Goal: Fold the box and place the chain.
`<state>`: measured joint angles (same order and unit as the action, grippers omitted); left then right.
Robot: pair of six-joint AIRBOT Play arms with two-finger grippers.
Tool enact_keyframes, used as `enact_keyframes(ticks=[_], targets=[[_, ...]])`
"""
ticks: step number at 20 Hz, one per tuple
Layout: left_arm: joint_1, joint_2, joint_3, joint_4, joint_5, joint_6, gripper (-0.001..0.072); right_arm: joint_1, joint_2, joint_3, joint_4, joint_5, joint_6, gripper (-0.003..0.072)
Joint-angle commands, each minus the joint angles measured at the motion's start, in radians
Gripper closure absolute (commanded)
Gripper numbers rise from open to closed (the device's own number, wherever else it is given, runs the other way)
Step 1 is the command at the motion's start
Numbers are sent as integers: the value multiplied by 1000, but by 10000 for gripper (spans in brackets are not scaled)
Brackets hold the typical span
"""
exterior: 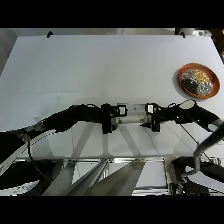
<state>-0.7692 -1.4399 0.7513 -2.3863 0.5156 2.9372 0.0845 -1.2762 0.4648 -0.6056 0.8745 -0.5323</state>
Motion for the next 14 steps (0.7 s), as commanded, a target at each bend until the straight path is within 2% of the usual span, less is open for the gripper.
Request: enact_keyframes(ticks=[1,9,14], targets=[[1,-11,0,-52,-48,16,13,0,1,0,0,0,0,277],[-39,-11,0,-51,-60,16,15,0,1,0,0,0,0,277],[-58,-11,-1,-51,-23,16,22,0,1,0,0,0,0,277]])
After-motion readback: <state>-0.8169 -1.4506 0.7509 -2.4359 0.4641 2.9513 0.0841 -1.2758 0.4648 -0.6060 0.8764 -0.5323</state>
